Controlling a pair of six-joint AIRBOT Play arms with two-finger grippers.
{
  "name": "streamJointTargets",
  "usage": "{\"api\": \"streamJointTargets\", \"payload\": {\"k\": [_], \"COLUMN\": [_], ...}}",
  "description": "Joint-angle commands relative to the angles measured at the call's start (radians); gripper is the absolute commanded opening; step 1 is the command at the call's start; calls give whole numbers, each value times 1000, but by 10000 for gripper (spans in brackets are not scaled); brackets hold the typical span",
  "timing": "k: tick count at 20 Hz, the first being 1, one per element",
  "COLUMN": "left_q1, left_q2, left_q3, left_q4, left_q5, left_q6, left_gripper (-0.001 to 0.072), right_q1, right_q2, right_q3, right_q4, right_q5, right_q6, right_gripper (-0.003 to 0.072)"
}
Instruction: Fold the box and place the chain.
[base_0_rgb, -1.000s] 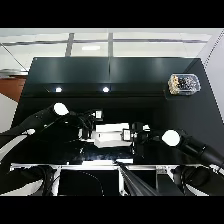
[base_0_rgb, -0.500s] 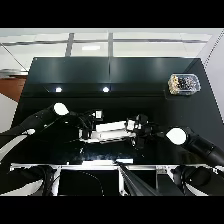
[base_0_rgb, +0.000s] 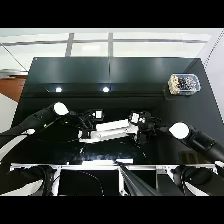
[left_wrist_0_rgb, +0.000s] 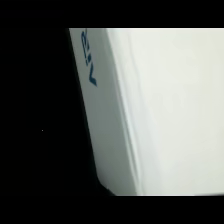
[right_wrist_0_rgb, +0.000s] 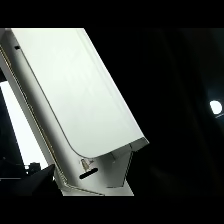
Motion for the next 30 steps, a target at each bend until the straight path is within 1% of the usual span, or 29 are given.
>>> {"api": "streamJointTargets", "payload": {"k": [1, 3, 5, 6, 8, 9, 13, 16, 20, 28, 30], "left_q1": [0, 0, 0, 0, 0, 0, 0, 0, 0, 0, 0], "left_q2": [1, 2, 7, 8, 8, 8, 8, 8, 8, 8, 8], "left_q3": [0, 0, 1, 1, 1, 1, 1, 1, 1, 1, 1], "left_q4": [0, 1, 11, 27, 56, 58, 57, 56, 55, 52, 52], "left_q5": [0, 0, -1, -1, 0, 0, 0, 0, -9, -43, -46], "left_q6": [0, 1, 0, 0, 0, 0, 0, 0, 0, 0, 0], "left_gripper": [30, 30, 30, 30, 30, 30, 30, 31, 31, 31, 31], "right_q1": [-18, -40, -71, -84, -91, -82, -47, -48, -48, -46, -29], "right_q2": [-40, -72, -103, -115, -139, -149, -177, -198, -242, -242, -243], "right_q3": [2, 10, 19, 19, 19, 19, 11, 1, 2, 3, 3], "right_q4": [119, 209, 312, 338, 332, 327, 311, 259, 256, 264, 254], "right_q5": [35, 52, 103, 138, 220, 227, 227, 210, 184, 158, 130], "right_q6": [-203, -312, -423, -445, -459, -460, -466, -466, -469, -453, -433], "right_gripper": [706, 706, 706, 706, 705, 705, 705, 705, 705, 705, 704]}}
